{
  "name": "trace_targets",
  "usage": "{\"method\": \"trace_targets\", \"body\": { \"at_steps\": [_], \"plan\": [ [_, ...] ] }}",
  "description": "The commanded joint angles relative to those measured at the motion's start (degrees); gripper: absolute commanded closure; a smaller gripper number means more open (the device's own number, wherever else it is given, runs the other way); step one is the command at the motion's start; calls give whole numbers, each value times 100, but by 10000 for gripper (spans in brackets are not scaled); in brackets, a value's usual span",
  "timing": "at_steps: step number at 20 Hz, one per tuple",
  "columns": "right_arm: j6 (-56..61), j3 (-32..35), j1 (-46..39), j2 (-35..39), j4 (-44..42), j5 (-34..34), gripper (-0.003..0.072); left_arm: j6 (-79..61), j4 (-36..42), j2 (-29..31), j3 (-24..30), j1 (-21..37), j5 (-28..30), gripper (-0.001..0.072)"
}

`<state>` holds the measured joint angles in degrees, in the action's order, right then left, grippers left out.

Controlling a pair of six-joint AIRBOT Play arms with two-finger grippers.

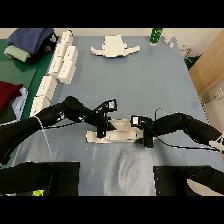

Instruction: Fold the box.

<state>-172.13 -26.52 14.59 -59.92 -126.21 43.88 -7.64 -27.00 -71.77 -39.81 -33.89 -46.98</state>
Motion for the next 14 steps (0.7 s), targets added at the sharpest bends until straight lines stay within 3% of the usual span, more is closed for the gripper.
{"method": "trace_targets", "body": {
  "at_steps": [1, 5, 6, 7, 14],
  "plan": [
    [2, 70, 7, -11, -31, -4, 118, 0, 0, -2, 0, -4, 2, 697],
    [0, 70, 7, 0, -26, -57, 129, 0, 0, -2, 0, -4, 0, 697],
    [0, 70, 7, 0, -28, -46, 198, 0, 0, -2, 0, -4, 2, 697],
    [2, 70, 7, 0, -26, -55, 209, 0, 0, -2, 0, -4, 0, 697],
    [2, 63, 7, 28, -31, -33, 201, 0, 0, -2, 0, -4, 2, 697]
  ]
}}
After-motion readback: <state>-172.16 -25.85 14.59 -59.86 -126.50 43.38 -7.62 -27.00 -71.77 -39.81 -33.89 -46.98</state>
